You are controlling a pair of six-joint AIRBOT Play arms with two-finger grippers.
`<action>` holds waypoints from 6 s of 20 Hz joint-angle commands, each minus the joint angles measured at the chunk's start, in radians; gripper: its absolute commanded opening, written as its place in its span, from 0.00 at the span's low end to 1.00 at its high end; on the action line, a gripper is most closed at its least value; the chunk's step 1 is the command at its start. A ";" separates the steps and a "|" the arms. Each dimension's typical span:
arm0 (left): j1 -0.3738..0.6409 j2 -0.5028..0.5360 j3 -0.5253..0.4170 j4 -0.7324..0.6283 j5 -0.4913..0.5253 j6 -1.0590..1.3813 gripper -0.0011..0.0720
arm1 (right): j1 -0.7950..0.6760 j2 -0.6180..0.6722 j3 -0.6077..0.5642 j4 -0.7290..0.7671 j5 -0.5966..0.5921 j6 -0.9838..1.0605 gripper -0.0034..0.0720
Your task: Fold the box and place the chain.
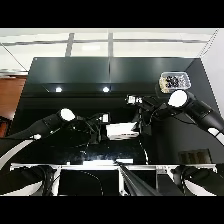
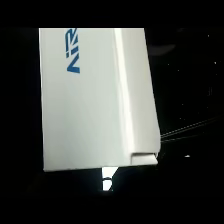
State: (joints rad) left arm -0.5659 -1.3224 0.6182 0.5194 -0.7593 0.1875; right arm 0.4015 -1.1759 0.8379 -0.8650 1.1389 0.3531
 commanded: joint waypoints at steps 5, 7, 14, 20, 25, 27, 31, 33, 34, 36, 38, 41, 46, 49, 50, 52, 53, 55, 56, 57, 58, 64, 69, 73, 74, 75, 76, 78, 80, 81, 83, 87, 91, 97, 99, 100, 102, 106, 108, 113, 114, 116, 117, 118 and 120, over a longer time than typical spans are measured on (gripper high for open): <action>0.000 0.000 0.000 0.000 0.000 -0.001 0.45 | 0.006 -0.001 0.001 -0.013 0.029 0.011 0.26; 0.000 0.000 0.000 0.000 0.000 -0.001 0.45 | 0.006 -0.001 0.000 -0.018 0.045 0.034 0.26; 0.000 0.000 0.000 0.000 0.000 -0.001 0.46 | 0.006 -0.001 -0.014 -0.037 0.044 0.062 0.40; 0.000 0.000 0.000 0.000 0.000 -0.001 0.45 | 0.006 -0.001 -0.022 -0.029 0.047 0.063 0.40; 0.000 0.000 0.000 0.000 0.000 -0.001 0.45 | 0.048 -0.001 -0.043 -0.026 0.019 0.068 0.40; 0.000 0.000 0.000 0.000 0.000 -0.001 0.45 | 0.042 0.002 -0.040 -0.029 0.020 0.146 0.40; 0.000 0.000 0.000 0.000 0.000 -0.001 0.46 | -0.072 0.077 -0.011 -0.023 0.145 0.357 0.40; 0.000 0.000 0.000 0.000 0.000 -0.001 0.45 | -0.151 0.106 -0.014 -0.022 0.216 0.511 0.40; 0.000 0.000 0.000 0.000 0.000 -0.001 0.45 | -0.180 0.106 -0.029 -0.008 0.228 0.599 0.25; 0.000 0.000 0.000 0.000 0.000 -0.001 0.46 | -0.193 0.105 -0.093 0.094 0.165 0.679 0.06; 0.000 0.000 0.000 0.000 0.000 0.000 0.45 | -0.175 0.085 -0.152 0.294 0.094 0.676 0.06; 0.000 0.000 0.000 0.000 0.000 -0.001 0.45 | -0.133 0.018 -0.157 0.445 0.059 0.647 0.06; 0.000 0.000 0.000 0.000 0.000 -0.001 0.46 | -0.125 -0.082 -0.157 0.435 0.029 0.649 0.06; 0.000 0.000 0.000 0.000 0.000 -0.001 0.46 | -0.125 -0.133 -0.157 0.386 0.031 0.649 0.06; 0.000 0.000 0.000 0.000 0.000 -0.001 0.46 | -0.125 -0.150 -0.157 0.373 0.030 0.649 0.06; 0.000 0.000 0.000 0.000 0.000 -0.001 0.48 | -0.125 -0.173 -0.157 0.365 0.021 0.649 0.06; 0.000 0.000 0.000 0.000 0.000 -0.001 0.48 | -0.125 -0.175 -0.157 0.354 0.010 0.649 0.06; 0.000 0.000 0.000 0.000 0.000 -0.001 0.48 | -0.125 -0.175 -0.157 0.310 -0.015 0.649 0.06; 0.000 0.000 0.000 0.000 0.000 -0.001 0.48 | -0.125 -0.175 -0.157 0.296 -0.025 0.649 0.06; 0.000 0.000 0.000 0.000 0.000 -0.001 0.48 | -0.125 -0.175 -0.157 0.290 -0.027 0.649 0.06; 0.000 0.000 0.000 0.000 0.000 -0.001 0.48 | -0.125 -0.175 -0.157 0.291 -0.025 0.649 0.06; 0.000 0.009 0.000 0.001 0.000 -0.001 0.51 | -0.172 -0.108 -0.048 0.330 0.174 0.603 0.06; 0.004 0.114 0.000 0.153 -0.002 -0.167 0.99 | -0.375 0.105 0.052 0.328 0.264 0.608 0.06; 0.037 0.256 0.001 0.362 -0.092 -0.434 0.99 | -0.532 0.221 0.052 0.263 0.283 0.608 0.06; 0.033 0.283 0.004 0.350 -0.094 -0.457 0.99 | -0.552 0.227 0.052 0.263 0.283 0.608 0.06; 0.016 0.292 0.021 0.332 -0.094 -0.500 0.99 | -0.557 0.227 0.052 0.262 0.282 0.608 0.06; -0.007 0.283 0.046 0.332 -0.092 -0.538 0.99 | -0.557 0.227 0.052 0.262 0.271 0.608 0.06; -0.064 0.236 0.107 0.328 -0.068 -0.560 0.99 | -0.555 0.227 0.052 0.264 0.254 0.608 0.06; -0.116 0.152 0.172 0.290 -0.007 -0.580 0.99 | -0.555 0.227 0.052 0.264 0.248 0.608 0.06; -0.139 0.107 0.197 0.264 0.035 -0.579 0.99 | -0.555 0.227 0.052 0.264 0.248 0.608 0.06; -0.191 0.024 0.248 0.265 0.120 -0.576 0.99 | -0.555 0.227 0.052 0.264 0.247 0.608 0.06; -0.230 -0.081 0.330 0.257 0.096 -0.578 0.99 | -0.555 0.227 0.052 0.262 0.246 0.607 0.06; -0.229 -0.094 0.344 0.258 0.094 -0.578 0.99 | -0.555 0.227 0.052 0.262 0.245 0.607 0.06; -0.229 -0.094 0.343 0.258 -0.039 -0.578 0.99 | -0.555 0.227 0.052 0.262 0.234 0.607 0.06; -0.229 -0.095 0.343 0.260 -0.038 -0.578 0.99 | -0.555 0.227 0.052 0.262 0.229 0.607 0.06; -0.229 -0.096 0.343 0.263 -0.038 -0.578 0.99 | -0.555 0.227 0.052 0.262 0.229 0.607 0.06; -0.230 -0.098 0.343 0.266 -0.038 -0.578 0.99 | -0.555 0.227 0.052 0.262 0.229 0.608 0.06; -0.230 -0.111 0.343 0.266 -0.038 -0.578 0.99 | -0.555 0.226 0.052 0.262 0.226 0.607 0.06; -0.230 -0.116 0.343 0.266 -0.037 -0.578 0.99 | -0.555 0.226 0.052 0.262 0.226 0.608 0.06; -0.233 -0.149 0.343 0.269 -0.031 -0.576 0.99 | -0.555 0.226 0.052 0.262 0.226 0.607 0.06; -0.238 -0.160 0.343 0.268 -0.024 -0.574 0.99 | -0.555 0.226 0.052 0.262 0.225 0.608 0.06; -0.261 -0.185 0.343 0.268 -0.008 -0.438 0.99 | -0.555 0.226 0.052 0.262 0.222 0.607 0.06; -0.276 -0.195 0.343 0.267 0.024 -0.392 0.99 | -0.555 0.226 0.052 0.262 0.216 0.608 0.06; -0.289 -0.197 0.343 0.269 0.065 -0.393 0.99 | -0.555 0.226 0.052 0.262 0.210 0.608 0.06; -0.293 -0.196 0.343 0.268 0.096 -0.397 0.97 | -0.555 0.226 0.052 0.262 0.210 0.608 0.06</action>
State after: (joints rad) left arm -0.8425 -1.5078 0.9607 0.7868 -0.7254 -0.2592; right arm -0.1532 -0.9497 0.8890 -0.6029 1.3548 0.9604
